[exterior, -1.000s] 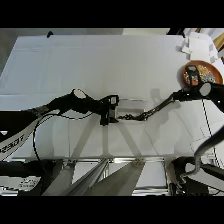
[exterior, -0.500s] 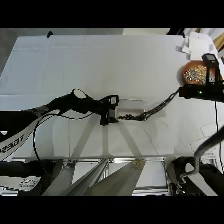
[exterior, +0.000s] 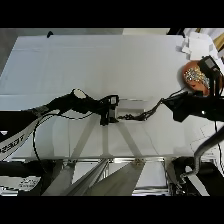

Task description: Fold the box and place the chain.

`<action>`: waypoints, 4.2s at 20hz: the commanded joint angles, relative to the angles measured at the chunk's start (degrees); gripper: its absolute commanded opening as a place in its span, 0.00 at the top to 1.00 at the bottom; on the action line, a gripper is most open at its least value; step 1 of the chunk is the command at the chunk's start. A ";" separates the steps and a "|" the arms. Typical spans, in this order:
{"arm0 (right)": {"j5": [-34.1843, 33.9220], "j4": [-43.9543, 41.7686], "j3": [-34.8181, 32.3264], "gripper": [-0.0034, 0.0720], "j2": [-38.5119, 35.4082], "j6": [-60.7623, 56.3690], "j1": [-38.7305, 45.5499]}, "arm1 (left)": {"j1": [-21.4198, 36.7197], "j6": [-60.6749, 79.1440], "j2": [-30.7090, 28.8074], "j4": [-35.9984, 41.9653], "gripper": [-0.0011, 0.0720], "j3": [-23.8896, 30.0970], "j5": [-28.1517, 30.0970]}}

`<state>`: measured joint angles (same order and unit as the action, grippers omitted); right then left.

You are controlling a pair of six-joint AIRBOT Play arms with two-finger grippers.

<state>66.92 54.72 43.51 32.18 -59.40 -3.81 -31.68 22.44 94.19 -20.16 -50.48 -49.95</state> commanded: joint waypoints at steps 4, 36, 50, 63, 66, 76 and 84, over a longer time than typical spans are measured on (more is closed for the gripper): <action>1.22 -23.21 0.04 0.93 -5.16 12.68 -1.90 | 0.04 0.02 -0.04 -0.02 0.59 -0.02 0.02; -3.78 -9.73 -0.63 0.93 31.58 20.22 -13.62 | 0.04 0.02 -0.04 -0.02 0.59 -0.02 0.02; -13.27 -8.87 -6.56 0.92 33.51 20.17 -13.62 | 0.04 0.02 -0.04 -0.02 0.59 -0.02 0.02; -4.50 -7.74 -6.49 0.73 23.26 20.02 -0.13 | 0.04 0.02 -0.04 -0.02 0.59 -0.02 0.02; -3.10 0.00 -6.51 0.74 23.12 23.96 4.15 | 0.04 0.02 -0.04 -0.02 0.59 -0.02 0.02; -9.92 0.39 -16.85 0.55 25.64 56.94 0.83 | 0.04 0.02 -0.04 -0.02 0.59 -0.02 0.02; -23.08 -6.54 -19.28 0.55 26.71 61.88 -3.74 | 0.04 0.02 -0.04 -0.02 0.59 -0.02 0.02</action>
<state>48.14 52.93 24.77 58.19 -1.32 -6.66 -31.68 22.44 94.19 -20.16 -50.48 -49.95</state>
